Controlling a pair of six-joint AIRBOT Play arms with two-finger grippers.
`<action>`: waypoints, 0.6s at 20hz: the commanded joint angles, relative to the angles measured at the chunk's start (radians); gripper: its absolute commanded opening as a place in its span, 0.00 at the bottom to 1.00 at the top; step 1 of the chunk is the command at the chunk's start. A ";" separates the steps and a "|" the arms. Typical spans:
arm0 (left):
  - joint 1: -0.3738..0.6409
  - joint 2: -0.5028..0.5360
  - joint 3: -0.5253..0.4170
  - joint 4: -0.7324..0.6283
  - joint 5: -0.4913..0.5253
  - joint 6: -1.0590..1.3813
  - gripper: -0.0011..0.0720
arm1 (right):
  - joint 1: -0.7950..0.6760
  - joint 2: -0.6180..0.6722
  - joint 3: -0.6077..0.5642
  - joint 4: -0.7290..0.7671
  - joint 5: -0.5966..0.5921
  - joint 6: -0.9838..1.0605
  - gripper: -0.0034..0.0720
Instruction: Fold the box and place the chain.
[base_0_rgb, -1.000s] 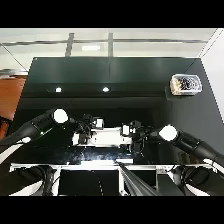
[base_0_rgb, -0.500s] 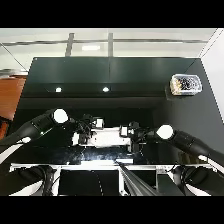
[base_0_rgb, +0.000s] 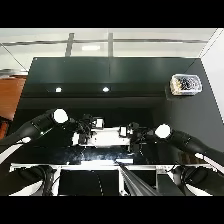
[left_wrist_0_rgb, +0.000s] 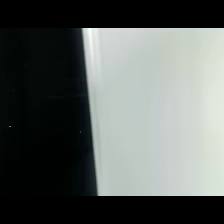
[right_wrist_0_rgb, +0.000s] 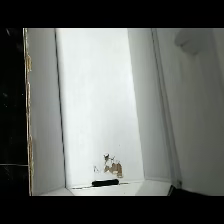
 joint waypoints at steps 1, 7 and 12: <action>0.000 0.000 0.001 0.000 0.000 0.000 0.05 | 0.001 -0.003 0.001 0.000 0.000 -0.003 0.97; 0.000 0.000 0.001 -0.001 0.003 0.000 0.05 | 0.001 -0.003 0.001 0.000 -0.001 -0.003 0.97; 0.000 0.000 0.001 -0.001 0.004 0.000 0.05 | 0.003 -0.003 0.001 0.003 -0.009 -0.002 0.97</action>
